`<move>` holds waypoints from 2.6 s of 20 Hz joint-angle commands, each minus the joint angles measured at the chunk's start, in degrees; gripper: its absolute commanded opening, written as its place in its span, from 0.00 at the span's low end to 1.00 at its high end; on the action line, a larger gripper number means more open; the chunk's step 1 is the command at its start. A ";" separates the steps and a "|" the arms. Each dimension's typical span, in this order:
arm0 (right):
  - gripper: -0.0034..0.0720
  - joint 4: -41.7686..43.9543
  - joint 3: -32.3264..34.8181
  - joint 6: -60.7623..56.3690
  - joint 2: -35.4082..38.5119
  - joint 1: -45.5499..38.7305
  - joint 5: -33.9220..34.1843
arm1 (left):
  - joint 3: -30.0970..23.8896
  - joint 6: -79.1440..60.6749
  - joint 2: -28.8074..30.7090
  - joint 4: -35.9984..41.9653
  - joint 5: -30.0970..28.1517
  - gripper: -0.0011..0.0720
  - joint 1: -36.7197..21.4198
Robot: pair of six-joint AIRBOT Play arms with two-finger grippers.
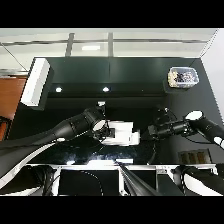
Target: Fold the box and place the chain.
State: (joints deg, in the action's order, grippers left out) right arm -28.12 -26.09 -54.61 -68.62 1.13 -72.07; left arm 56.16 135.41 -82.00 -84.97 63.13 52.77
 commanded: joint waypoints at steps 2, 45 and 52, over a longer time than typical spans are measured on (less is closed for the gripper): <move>0.86 1.99 -1.84 1.99 -0.22 0.44 -2.27 | 0.02 0.00 -0.02 0.00 -0.02 0.05 -0.02; 0.55 -44.19 -16.81 -72.30 -0.28 45.11 15.74 | 0.02 0.00 -0.02 0.15 0.35 0.05 -0.02; 0.55 -48.83 -22.47 -74.97 -5.22 46.16 11.65 | 0.02 0.00 -0.02 0.13 0.35 0.05 -0.02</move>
State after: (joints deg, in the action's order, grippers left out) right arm -75.11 -47.07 -127.72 -71.92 46.74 -58.15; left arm 56.16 135.41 -82.00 -84.82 63.55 52.77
